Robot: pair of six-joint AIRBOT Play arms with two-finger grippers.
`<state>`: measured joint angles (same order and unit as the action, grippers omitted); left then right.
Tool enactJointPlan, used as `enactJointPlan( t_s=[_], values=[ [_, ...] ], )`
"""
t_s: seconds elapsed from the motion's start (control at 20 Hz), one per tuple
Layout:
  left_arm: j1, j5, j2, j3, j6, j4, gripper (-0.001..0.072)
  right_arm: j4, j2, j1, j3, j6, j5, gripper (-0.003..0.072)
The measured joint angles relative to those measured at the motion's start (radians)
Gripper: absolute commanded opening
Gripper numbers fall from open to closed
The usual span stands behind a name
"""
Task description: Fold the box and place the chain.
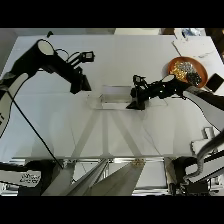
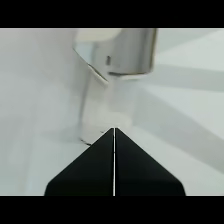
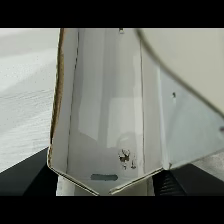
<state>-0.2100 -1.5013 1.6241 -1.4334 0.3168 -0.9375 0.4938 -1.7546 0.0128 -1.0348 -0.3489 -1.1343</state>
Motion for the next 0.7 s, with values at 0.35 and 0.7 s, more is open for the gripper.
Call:
enactJointPlan(
  t_s=[0.35, 0.7],
  values=[
    [-0.143, -0.010, 0.032, 0.010, 0.053, 0.060, 0.0009, 0.000, 0.000, 0.000, 0.000, 0.000, 0.000, 0.0524],
    [-0.198, 0.321, 0.061, 0.011, 0.081, 0.093, 0.0007, 0.000, 0.000, 0.000, 0.000, 0.000, 0.000, 0.0524]
  ],
)
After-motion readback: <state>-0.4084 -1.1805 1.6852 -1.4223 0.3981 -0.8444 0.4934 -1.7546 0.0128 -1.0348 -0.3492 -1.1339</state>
